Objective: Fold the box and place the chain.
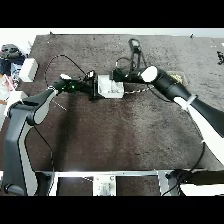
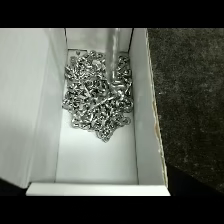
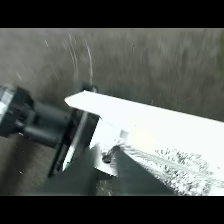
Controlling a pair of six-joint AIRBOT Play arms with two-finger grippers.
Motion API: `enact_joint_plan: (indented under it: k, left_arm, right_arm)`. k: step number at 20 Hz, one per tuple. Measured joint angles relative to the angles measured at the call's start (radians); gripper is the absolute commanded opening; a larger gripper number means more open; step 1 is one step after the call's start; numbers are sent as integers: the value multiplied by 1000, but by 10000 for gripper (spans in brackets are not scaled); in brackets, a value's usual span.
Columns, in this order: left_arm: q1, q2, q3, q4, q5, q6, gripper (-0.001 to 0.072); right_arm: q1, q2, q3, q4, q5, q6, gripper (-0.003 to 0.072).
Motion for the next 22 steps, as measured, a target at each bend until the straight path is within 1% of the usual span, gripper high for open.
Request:
enact_joint_plan:
  k: [1,3,5,9,11,13,16,19,20,21,22]
  left_arm:
    - [0,0,0,0,0,0,353]
    - [0,0,0,0,0,0,353]
    - [0,0,0,0,0,0,353]
    - [0,0,0,0,0,0,353]
    - [0,0,0,0,0,0,353]
    - [0,0,0,0,0,0,353]
    - [0,0,0,0,0,0,353]
    - [0,0,0,0,0,0,353]
    - [0,0,0,0,0,0,353]
    - [0,0,0,0,0,0,353]
    - [0,0,0,0,0,0,353]
  right_arm:
    - [-3,-14,-3,-2,1,0,306]
    - [-30,-16,-6,-29,2,4,306]
    - [-89,3,-26,-76,24,16,305]
    - [-286,49,-154,-133,38,66,307]
    - [-386,39,-213,-134,21,94,306]
    - [-455,7,-245,-115,0,111,307]
    - [-505,-60,-243,-71,-56,121,306]
    - [-509,-137,-183,-20,-95,111,301]
    - [-505,-162,-156,-11,-105,109,196]
    - [-498,-185,-129,-2,-112,106,68]
    - [-490,-209,-103,4,-116,105,14]
